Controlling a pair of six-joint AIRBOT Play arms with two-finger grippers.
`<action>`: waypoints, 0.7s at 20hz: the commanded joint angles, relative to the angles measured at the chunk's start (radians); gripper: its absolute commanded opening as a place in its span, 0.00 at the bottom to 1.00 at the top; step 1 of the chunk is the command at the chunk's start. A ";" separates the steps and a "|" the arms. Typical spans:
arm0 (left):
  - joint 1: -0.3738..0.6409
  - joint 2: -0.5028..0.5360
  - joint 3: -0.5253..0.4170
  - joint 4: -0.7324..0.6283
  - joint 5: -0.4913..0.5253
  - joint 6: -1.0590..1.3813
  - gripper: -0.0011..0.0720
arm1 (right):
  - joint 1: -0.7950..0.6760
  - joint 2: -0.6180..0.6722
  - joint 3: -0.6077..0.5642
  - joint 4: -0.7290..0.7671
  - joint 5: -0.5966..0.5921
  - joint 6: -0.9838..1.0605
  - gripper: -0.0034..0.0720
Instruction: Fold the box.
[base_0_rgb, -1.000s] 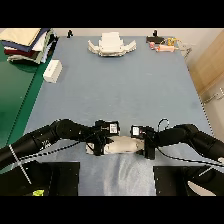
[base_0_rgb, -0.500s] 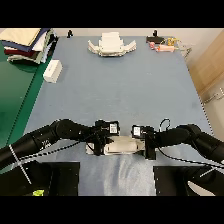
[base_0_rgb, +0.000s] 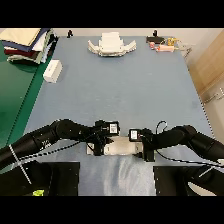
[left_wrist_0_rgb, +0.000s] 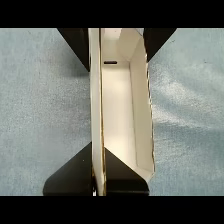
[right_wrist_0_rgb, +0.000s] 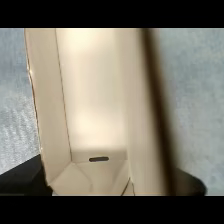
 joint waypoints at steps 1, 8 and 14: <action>0.000 0.000 0.000 0.000 0.002 0.000 0.03 | 0.013 -0.012 -0.003 -0.024 0.006 0.002 0.88; 0.000 0.000 0.000 0.000 0.002 0.000 0.03 | 0.013 0.040 -0.003 -0.032 0.006 0.047 0.84; 0.000 0.000 0.000 0.000 0.001 0.000 0.03 | 0.013 0.048 -0.003 -0.032 -0.005 0.072 0.99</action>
